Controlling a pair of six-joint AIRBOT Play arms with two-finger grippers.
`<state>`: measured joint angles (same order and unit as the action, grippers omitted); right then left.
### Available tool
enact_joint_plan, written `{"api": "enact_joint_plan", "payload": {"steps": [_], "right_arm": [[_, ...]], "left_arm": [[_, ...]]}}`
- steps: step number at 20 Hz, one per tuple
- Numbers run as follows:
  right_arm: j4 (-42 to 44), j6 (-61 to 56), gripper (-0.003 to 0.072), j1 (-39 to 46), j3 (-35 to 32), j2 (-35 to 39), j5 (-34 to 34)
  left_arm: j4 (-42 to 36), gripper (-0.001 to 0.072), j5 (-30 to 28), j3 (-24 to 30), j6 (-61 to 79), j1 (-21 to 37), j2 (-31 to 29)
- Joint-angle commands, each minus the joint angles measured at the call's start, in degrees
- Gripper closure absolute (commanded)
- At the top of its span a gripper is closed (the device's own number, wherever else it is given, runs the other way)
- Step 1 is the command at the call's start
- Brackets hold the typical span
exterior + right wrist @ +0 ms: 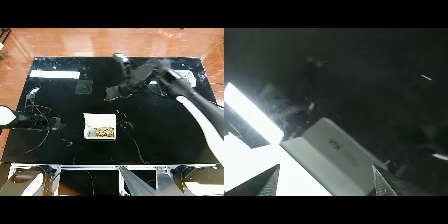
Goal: Fold the box and place the chain.
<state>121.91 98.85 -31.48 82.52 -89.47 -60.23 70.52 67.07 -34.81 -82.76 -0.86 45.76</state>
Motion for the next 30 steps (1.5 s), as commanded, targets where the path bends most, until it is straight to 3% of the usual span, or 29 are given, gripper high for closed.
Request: {"api": "enact_joint_plan", "payload": {"steps": [1, 7, 16, 30], "right_arm": [[0.5, 8.9, -0.0026, -2.3, 3.5, -4.5, -3.0], [0.9, 13.6, -0.0025, -3.1, 3.5, -4.5, -14.8], [4.6, 31.3, -0.0025, -4.9, 3.5, -4.5, -18.4], [0.5, 30.9, -0.0017, -9.1, 2.3, -4.8, -16.8]], "left_arm": [[-3.6, 0.0080, -4.0, 0.2, 6.3, 1.7, 4.1], [-3.7, 0.0081, -3.5, 0.2, 6.9, 1.8, 4.1], [-3.5, 0.0081, -6.4, 0.2, 6.1, 1.8, 4.2], [-3.5, 0.0081, -8.8, 0.2, 3.9, 1.8, 4.3]]}}
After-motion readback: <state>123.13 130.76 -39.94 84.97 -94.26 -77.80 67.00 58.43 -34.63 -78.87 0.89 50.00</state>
